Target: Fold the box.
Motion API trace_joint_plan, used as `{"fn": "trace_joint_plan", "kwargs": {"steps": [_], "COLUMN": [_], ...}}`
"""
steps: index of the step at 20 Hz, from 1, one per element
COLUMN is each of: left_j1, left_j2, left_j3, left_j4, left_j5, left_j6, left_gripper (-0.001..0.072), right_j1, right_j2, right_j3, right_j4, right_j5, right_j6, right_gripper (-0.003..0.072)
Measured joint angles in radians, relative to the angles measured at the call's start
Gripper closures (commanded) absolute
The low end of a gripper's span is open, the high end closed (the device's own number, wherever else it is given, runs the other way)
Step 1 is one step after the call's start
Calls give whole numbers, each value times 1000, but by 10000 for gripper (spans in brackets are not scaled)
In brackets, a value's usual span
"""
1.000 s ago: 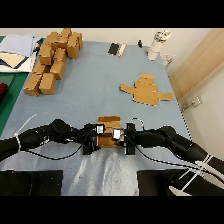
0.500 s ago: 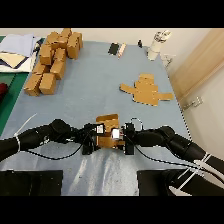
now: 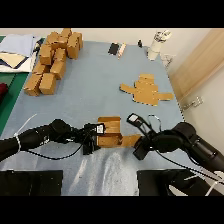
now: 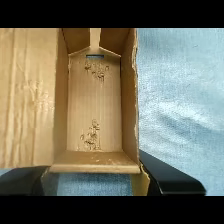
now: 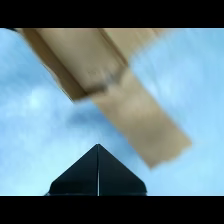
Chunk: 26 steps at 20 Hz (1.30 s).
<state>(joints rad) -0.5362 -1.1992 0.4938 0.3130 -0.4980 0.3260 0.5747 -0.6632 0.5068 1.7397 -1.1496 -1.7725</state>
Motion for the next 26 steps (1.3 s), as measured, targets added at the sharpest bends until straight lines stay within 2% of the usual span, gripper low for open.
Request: {"fn": "trace_joint_plan", "kwargs": {"steps": [2,5,7,10,14,17,26], "left_j1": [0,0,0,0,0,0,0], "left_j2": [0,0,0,0,0,0,0], "left_j3": [0,0,0,0,0,0,0], "left_j4": [0,1,1,2,2,2,1], "left_j5": [-2,-2,-2,-6,-8,-9,-10], "left_j6": [0,0,1,1,2,2,2], "left_gripper": [182,182,182,182,182,182,182], "right_j1": [-97,-312,-451,-554,-580,-549,-452], "right_j2": [42,45,6,-105,-279,-349,-379], "right_j3": [4,6,2,-5,-9,-9,-8], "right_j4": [-39,-23,40,151,293,356,481], "right_j5": [-79,-121,-97,-23,30,47,60], "right_j6": [145,215,216,155,63,21,-17], "right_gripper": [691,690,691,690,690,690,685]}}
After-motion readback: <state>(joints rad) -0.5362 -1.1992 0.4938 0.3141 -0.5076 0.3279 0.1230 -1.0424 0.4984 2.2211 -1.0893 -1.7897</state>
